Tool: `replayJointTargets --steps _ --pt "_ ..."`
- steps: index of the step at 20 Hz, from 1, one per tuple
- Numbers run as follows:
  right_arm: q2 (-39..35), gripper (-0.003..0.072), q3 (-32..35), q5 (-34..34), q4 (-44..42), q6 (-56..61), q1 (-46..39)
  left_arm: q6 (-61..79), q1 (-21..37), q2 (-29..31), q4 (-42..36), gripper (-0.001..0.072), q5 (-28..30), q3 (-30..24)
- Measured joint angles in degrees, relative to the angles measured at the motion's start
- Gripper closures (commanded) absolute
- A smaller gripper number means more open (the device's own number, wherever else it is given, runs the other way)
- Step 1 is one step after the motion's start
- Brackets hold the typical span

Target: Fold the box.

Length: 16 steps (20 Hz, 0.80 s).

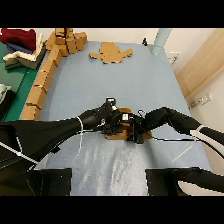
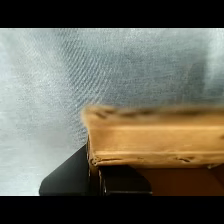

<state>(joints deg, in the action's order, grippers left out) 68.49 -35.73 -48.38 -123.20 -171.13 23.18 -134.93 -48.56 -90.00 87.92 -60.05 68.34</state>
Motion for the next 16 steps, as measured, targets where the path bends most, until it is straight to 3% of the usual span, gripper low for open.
replayJointTargets --steps 2,4,5,10,16 --pt "0.0 0.0094 0.0 0.0 0.0 0.0 0.0 0.0 0.0 0.0 -0.7 0.0684 -0.1 0.0" --pt "0.0 0.0094 0.0 0.0 0.0 0.0 0.0 0.3 0.0 0.0 -2.0 0.0151 -0.4 0.0" --pt "0.0 0.0094 0.0 0.1 0.0 -0.1 0.0 0.3 -0.2 0.0 -2.6 0.0107 -0.7 0.0" --pt "0.0 0.0094 0.0 0.1 0.0 0.0 0.0 0.2 0.0 0.0 -2.9 0.0107 -0.2 0.2" --pt "0.0 0.0094 0.0 0.1 0.0 0.0 0.0 0.4 1.3 0.7 -3.2 0.0107 -4.0 2.7"
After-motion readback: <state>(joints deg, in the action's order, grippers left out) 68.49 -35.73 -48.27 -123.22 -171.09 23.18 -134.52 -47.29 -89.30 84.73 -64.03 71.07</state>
